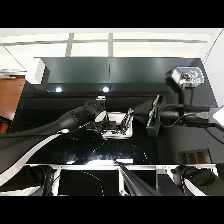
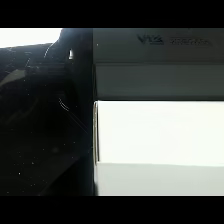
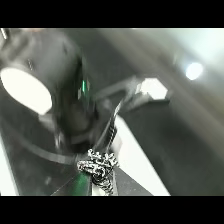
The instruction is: Fold the box and place the chain.
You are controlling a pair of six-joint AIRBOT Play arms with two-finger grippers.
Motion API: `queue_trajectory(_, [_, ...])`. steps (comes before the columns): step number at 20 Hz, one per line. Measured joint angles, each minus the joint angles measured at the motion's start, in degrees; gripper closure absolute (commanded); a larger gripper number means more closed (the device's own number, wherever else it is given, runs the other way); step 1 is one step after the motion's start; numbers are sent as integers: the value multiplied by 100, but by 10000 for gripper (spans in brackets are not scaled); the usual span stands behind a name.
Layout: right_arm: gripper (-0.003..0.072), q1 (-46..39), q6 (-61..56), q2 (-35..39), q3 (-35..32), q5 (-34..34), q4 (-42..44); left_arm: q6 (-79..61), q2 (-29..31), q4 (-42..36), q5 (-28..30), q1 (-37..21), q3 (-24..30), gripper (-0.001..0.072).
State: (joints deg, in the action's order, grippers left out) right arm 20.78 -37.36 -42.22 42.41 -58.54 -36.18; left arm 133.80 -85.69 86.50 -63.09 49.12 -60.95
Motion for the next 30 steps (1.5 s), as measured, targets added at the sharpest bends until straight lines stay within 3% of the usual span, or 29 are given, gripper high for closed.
queue_trajectory(1, [363, 2, -55, -44, -101, -44, -11, 0, 0, 0, 0, 0, 2, 682])
queue_trajectory(2, [204, 4, -129, -79, -188, -55, -31, 0, 0, 0, 2, 0, 0, 682])
queue_trajectory(3, [117, 4, -195, -107, -260, -50, -70, 0, 0, 0, 2, 0, 0, 682])
queue_trajectory(10, [118, -723, -446, -81, -92, -234, -527, -2, -2, -4, -9, -9, -13, 657])
queue_trajectory(12, [118, -1113, -490, -33, -26, -466, -625, -2, 17, -20, -26, -13, -70, 340])
queue_trajectory(13, [118, -1274, -511, -22, -4, -560, -669, -2, 39, -20, -33, -13, -116, 286])
queue_trajectory(21, [118, -1652, -575, 13, 39, -807, -767, -968, 656, 173, -634, -26, -433, 288])
queue_trajectory(25, [118, -1670, -726, 13, 39, -820, -1012, -2378, 1451, 365, -599, -448, 120, 289])
queue_trajectory(27, [118, -1674, -846, 13, 39, -815, -1233, -3530, 1928, -511, -153, -1067, 756, 289])
queue_trajectory(29, [118, -1674, -984, 13, 39, -811, -1416, -5195, 2234, -2173, 179, -1794, 1381, 282])
queue_trajectory(30, [118, -1674, -1032, 13, 39, -811, -1486, -6148, 2304, -3097, 190, -2164, 1681, 158])
